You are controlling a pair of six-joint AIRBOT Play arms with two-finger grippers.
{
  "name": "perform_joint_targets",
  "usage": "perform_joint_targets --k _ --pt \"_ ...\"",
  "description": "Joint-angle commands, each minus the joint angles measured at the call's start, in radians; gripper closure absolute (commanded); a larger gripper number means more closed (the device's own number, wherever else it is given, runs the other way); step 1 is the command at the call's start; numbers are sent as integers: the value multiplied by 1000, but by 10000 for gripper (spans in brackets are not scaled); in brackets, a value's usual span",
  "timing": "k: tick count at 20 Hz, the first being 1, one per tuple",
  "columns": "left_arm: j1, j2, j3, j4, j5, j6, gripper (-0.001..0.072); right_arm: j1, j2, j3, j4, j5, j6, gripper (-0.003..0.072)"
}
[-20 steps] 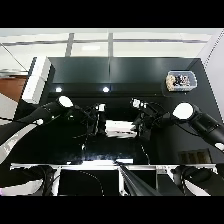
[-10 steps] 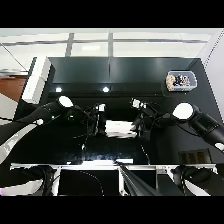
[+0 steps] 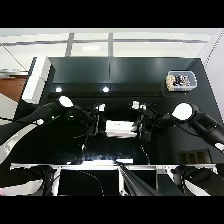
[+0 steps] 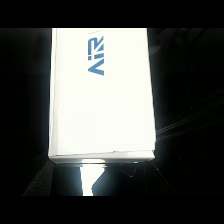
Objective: Fold the box and place the chain.
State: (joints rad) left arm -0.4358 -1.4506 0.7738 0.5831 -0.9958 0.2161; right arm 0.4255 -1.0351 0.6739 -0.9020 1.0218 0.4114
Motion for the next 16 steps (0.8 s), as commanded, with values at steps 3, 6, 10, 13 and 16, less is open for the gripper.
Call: perform_joint_targets --k 3,6,10,13,16 --pt "0 0 0 0 0 0 225 1 0 -1 -4 4 4 445" --pt "0 0 0 0 0 0 225 1 0 -1 -4 5 23 314" --pt "0 0 0 0 0 0 225 0 0 1 -4 5 32 312" --pt "0 0 0 0 0 0 225 0 18 1 -3 6 94 312" --pt "0 0 0 0 0 0 225 0 56 1 13 28 180 312"
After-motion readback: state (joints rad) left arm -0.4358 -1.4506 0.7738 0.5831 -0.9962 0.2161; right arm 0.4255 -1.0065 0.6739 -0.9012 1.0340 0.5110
